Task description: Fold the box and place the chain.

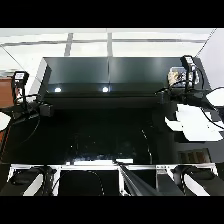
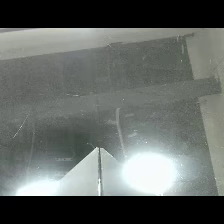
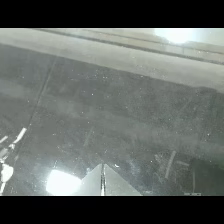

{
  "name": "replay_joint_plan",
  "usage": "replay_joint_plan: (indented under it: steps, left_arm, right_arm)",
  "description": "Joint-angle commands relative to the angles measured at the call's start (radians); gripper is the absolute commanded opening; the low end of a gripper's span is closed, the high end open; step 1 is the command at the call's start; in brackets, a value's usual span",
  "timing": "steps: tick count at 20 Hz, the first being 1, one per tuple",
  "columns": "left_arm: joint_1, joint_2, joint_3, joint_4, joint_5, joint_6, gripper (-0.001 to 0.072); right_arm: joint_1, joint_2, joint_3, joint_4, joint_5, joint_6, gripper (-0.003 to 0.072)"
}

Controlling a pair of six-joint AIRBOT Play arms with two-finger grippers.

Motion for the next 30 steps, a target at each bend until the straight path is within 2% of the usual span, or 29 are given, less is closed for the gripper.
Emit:
replay_joint_plan:
  steps: [1, 10, 11, 13, 16, 19, 22, 23, 24, 25, 30]
  left_arm:
    - [0.000, 0.000, 0.000, 0.000, 0.000, 0.000, 0.0024]
    - [0.000, 0.000, 0.000, 0.001, 0.000, 0.000, 0.0024]
    - [0.000, 0.000, 0.000, 0.000, 0.011, 0.000, 0.0024]
    - [0.000, -0.014, -0.001, -0.002, 0.100, -0.001, 0.0024]
    - [-0.001, -0.029, -0.001, -0.013, 0.132, -0.001, 0.0024]
    - [-0.001, -0.040, -0.001, -0.024, 0.145, -0.001, 0.0025]
    - [-0.001, -0.072, -0.001, -0.052, 0.208, -0.001, 0.0027]
    - [-0.004, -0.092, -0.001, -0.062, 0.234, -0.001, 0.0128]
    - [-0.013, -0.112, 0.000, -0.060, 0.253, 0.000, 0.0476]
    - [-0.026, -0.137, 0.000, -0.060, 0.275, 0.000, 0.0703]
    - [-0.089, -0.282, 0.056, -0.024, 0.278, 0.000, 0.0705]
  right_arm:
    - [0.000, 0.000, 0.000, 0.000, 0.000, 0.000, 0.0016]
    - [0.000, 0.000, 0.000, 0.000, 0.000, 0.000, 0.0016]
    - [0.000, 0.000, 0.000, 0.000, 0.000, 0.000, 0.0016]
    - [0.000, 0.000, 0.000, 0.000, 0.000, 0.000, 0.0016]
    - [0.000, 0.000, 0.000, 0.002, -0.001, 0.000, 0.0016]
    - [0.000, 0.000, 0.000, 0.022, -0.067, 0.001, 0.0016]
    - [0.001, -0.001, 0.000, 0.068, -0.113, 0.000, 0.0018]
    - [0.000, -0.006, 0.000, 0.060, -0.124, 0.001, 0.0147]
    - [0.001, -0.017, 0.000, 0.053, -0.129, 0.000, 0.0561]
    - [0.003, -0.034, 0.000, 0.039, -0.128, -0.002, 0.0714]
    - [0.000, -0.129, 0.000, -0.066, -0.142, 0.000, 0.0714]
